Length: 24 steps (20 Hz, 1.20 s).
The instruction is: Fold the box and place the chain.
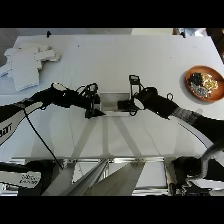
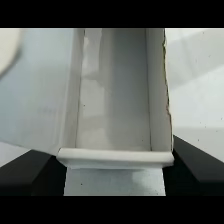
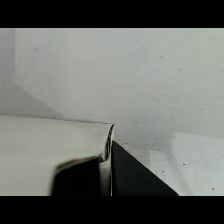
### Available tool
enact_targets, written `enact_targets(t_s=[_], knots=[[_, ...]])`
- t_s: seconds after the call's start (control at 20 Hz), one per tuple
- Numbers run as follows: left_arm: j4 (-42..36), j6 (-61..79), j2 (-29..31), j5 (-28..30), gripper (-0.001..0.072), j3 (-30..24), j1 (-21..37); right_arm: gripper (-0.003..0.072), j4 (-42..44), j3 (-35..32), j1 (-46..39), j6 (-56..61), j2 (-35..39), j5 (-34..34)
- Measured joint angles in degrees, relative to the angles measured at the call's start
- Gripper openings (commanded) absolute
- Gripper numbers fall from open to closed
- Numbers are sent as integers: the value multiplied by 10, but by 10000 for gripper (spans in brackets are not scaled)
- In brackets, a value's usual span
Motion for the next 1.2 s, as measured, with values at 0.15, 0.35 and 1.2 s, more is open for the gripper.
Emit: enact_targets(t_s=[0.15, 0.35, 1.2], knots=[[1, 2, 0, 1, 353, 0, 0, 94, 0, 0, 3, 2, -6, 7], [4, 5, 0, 3, 353, 0, 0, 461, 7, 0, 5, 1, -7, -10], [2, 3, 0, 3, 353, 0, 0, 503, -206, -1, -262, -206, 245, 125]])
